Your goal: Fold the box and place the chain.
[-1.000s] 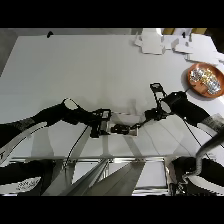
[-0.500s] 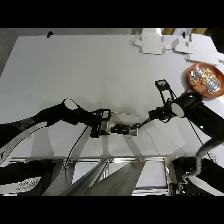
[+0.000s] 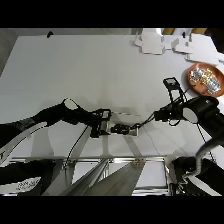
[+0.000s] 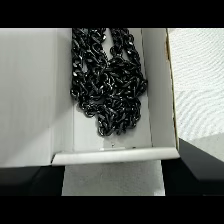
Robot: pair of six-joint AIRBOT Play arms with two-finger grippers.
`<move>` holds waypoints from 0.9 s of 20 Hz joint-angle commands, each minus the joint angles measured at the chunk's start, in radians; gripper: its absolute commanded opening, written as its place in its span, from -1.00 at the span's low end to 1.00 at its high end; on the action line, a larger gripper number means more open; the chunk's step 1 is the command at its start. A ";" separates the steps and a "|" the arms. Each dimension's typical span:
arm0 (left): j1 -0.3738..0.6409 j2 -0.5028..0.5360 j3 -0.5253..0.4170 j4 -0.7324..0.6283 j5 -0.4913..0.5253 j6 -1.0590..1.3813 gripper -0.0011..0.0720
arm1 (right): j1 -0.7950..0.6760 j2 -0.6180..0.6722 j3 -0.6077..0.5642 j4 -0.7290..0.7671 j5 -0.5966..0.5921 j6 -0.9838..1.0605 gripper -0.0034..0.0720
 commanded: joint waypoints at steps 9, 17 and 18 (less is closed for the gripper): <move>0.001 0.000 0.001 0.000 0.000 0.000 -0.23 | -0.043 -0.224 -0.019 0.062 -0.182 0.034 -0.22; 0.001 0.000 0.001 0.000 0.000 0.000 -0.23 | -0.043 -0.275 -0.019 0.062 -0.202 0.053 -0.28; 0.001 0.001 0.001 0.000 0.000 0.000 -0.23 | -0.043 -0.275 -0.019 0.062 -0.205 0.053 -0.35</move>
